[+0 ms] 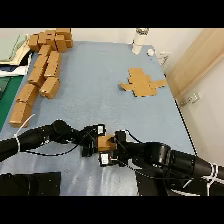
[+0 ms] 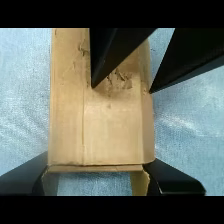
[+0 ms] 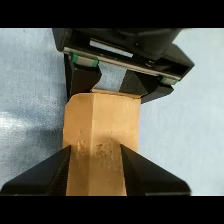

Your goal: Fold the box.

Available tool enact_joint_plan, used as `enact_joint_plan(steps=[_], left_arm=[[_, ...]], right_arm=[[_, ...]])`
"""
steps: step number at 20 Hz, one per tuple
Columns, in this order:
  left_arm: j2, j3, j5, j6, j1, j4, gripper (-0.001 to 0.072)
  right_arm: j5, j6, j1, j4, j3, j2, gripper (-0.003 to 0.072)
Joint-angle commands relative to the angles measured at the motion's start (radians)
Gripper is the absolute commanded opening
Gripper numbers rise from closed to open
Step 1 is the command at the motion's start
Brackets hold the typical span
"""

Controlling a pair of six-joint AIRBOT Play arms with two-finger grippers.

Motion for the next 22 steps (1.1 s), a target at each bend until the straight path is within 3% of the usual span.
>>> enact_joint_plan(steps=[1, 22], left_arm=[[0.000, 0.001, 0.000, 0.000, 0.000, 0.000, 0.0528], [0.000, 0.001, 0.000, 0.000, 0.000, 0.000, 0.0528]], right_arm=[[0.008, 0.197, 0.036, -0.166, -0.010, 0.000, 0.0485], [0.038, 0.222, 0.036, -0.169, -0.009, 0.076, 0.0483]])
